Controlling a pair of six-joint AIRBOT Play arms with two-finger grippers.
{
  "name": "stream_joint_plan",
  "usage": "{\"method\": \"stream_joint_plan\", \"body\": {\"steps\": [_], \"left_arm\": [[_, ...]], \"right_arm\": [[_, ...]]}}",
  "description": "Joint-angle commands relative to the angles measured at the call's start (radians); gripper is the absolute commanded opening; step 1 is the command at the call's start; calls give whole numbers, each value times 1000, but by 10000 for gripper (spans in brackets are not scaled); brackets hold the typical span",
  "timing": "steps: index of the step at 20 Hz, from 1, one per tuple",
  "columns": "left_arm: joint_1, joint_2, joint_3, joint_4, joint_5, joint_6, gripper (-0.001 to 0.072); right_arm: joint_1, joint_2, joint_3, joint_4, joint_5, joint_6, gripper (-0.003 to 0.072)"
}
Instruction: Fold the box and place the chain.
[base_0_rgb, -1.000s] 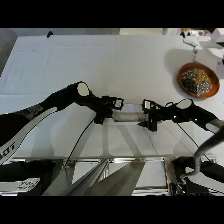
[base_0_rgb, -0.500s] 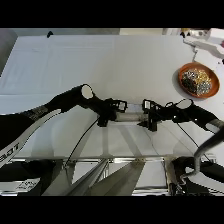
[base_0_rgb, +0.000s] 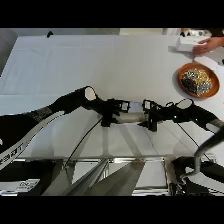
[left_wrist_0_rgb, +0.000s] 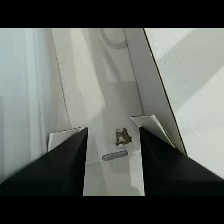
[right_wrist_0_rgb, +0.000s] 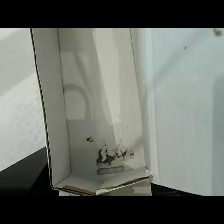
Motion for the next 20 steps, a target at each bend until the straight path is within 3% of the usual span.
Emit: {"method": "stream_joint_plan", "body": {"steps": [1, 2, 6, 7, 9, 10, 11, 12, 20], "left_arm": [[-11, -6, -1, -4, 3, -39, 430], [-11, -6, -1, 0, 3, -80, 474], [-8, 4, -1, 38, 2, -228, 479], [-2, 14, -1, 42, -1, -261, 423], [16, 49, -1, 44, -27, -310, 200], [28, 69, -1, 44, -51, -326, 145], [42, 92, -1, 45, -76, -343, 42], [58, 117, -1, 49, -108, -361, 4], [256, 304, -18, 249, -285, -986, 3]], "right_arm": [[1, 0, 0, 3, -2, 0, 335], [1, 0, 0, 3, -2, 0, 335], [1, 0, 0, 3, -2, 0, 335], [1, 0, 0, 3, -2, 0, 335], [1, 0, 0, 3, -2, 0, 335], [1, 0, 0, 3, -2, 0, 335], [1, 0, 0, 3, -2, 0, 335], [1, 0, 0, 3, -2, 0, 335], [1, 0, 0, 3, -2, 0, 335]]}}
